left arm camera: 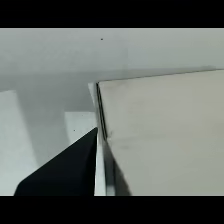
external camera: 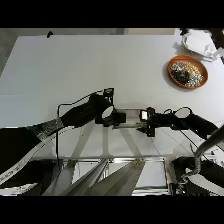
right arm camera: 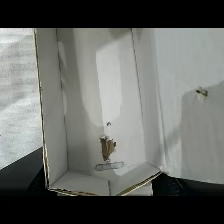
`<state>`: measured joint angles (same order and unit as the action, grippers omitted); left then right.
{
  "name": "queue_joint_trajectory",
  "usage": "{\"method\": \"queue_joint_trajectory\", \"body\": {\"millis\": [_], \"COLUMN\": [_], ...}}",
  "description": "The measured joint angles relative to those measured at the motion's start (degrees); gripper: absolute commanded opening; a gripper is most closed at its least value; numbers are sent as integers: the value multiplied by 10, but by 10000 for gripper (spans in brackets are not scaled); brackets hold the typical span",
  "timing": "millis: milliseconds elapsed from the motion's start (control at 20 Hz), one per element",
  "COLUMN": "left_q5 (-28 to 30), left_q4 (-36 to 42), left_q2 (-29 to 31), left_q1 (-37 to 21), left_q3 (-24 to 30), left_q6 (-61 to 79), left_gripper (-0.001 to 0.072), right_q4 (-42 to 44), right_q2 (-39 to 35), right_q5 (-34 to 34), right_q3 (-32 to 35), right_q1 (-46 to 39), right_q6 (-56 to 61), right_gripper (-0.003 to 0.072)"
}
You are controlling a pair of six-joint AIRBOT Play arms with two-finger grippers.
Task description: Fold the box and place the chain.
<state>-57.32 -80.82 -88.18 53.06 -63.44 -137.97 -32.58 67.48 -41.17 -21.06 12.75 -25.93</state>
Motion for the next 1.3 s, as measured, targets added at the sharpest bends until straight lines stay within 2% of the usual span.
{"method": "queue_joint_trajectory", "body": {"millis": [250,350,500,550,600,750,950,1100,1300], "left_q5": [4,2,0,0,0,13,43,77,98], "left_q4": [-7,-7,-11,-11,-10,-6,55,169,301], "left_q2": [43,71,124,143,164,222,263,245,186], "left_q1": [-20,-33,-57,-65,-74,-96,-122,-151,-174], "left_q3": [1,10,37,49,64,116,189,220,234], "left_q6": [19,45,101,128,165,353,765,1038,1270], "left_gripper": [240,509,533,653,695,695,695,697,704], "right_q4": [0,0,0,0,0,0,0,0,0], "right_q2": [0,0,0,0,0,0,0,0,0], "right_q5": [0,0,0,0,0,0,0,0,0], "right_q3": [0,0,0,0,0,0,0,0,0], "right_q1": [0,0,0,0,0,0,0,0,0], "right_q6": [0,0,0,0,0,0,0,-1,-1], "right_gripper": [316,316,316,316,316,316,316,316,316]}}
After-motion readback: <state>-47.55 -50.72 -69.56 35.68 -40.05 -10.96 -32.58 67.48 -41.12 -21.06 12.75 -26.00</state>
